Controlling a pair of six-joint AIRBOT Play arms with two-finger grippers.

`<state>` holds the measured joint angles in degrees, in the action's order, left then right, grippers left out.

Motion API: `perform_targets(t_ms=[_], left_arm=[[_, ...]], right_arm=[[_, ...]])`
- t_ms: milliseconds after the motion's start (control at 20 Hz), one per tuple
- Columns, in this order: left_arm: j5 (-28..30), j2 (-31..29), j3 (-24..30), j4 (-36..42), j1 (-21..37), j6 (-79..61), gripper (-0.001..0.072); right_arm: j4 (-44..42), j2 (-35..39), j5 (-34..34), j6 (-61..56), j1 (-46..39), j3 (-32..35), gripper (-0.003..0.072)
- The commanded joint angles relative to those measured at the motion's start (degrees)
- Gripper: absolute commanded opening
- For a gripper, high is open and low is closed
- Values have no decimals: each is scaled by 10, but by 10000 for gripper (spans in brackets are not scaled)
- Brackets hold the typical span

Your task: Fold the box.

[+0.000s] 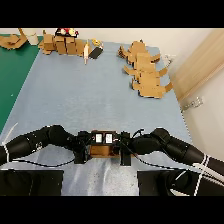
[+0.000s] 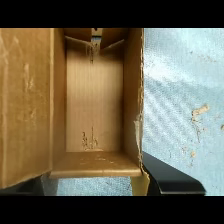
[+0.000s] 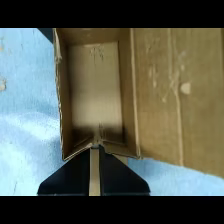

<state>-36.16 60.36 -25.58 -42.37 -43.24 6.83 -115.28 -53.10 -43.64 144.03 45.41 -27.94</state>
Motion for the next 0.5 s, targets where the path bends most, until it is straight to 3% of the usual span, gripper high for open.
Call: perform_targets(t_ms=[0, 300, 400, 450], left_arm=[[0, 0, -1, 0, 0, 0, 246], [0, 0, -1, 0, 0, 0, 246], [0, 0, -1, 0, 0, 0, 246], [0, 0, -1, 0, 0, 0, 246]], right_arm=[[-18, -1, 13, 5, 1, 0, 81], [-45, -1, 39, 11, 1, 17, 104], [-45, -1, 38, 11, 1, 17, 304], [-45, -1, 38, 11, 1, 17, 304]])
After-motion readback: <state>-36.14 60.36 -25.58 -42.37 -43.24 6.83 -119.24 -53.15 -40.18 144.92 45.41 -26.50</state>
